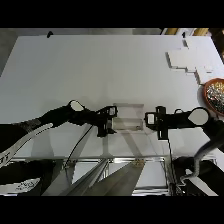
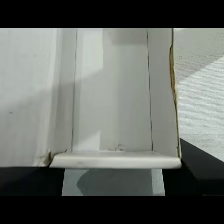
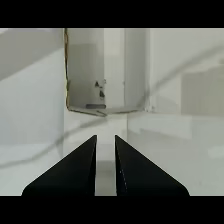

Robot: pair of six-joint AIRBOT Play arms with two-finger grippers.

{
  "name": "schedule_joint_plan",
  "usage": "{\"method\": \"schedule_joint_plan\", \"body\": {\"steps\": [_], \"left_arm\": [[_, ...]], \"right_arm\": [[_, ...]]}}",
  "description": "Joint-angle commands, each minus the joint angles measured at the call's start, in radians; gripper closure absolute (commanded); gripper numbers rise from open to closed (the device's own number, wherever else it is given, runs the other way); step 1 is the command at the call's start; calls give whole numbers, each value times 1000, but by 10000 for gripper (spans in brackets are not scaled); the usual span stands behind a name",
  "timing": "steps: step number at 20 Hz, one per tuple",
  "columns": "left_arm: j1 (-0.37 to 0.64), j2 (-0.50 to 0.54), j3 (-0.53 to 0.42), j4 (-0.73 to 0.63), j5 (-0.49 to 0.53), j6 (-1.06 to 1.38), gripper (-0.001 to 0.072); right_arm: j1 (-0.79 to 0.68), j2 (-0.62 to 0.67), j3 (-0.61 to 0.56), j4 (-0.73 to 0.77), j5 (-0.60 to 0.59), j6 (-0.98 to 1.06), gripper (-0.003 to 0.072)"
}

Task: Fold the box and place the chain.

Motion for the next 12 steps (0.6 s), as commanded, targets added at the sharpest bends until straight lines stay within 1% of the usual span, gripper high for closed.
{"method": "schedule_joint_plan", "body": {"steps": [1,3,8,12], "left_arm": [[1,1,0,0,0,0,504],[1,1,0,0,0,0,504],[1,1,0,0,0,0,504],[1,1,0,0,0,0,504]], "right_arm": [[51,-58,0,14,-50,-63,548],[42,-77,0,15,-70,-63,548],[12,-143,0,40,-63,-63,549],[12,-178,0,193,-87,-116,550]]}}
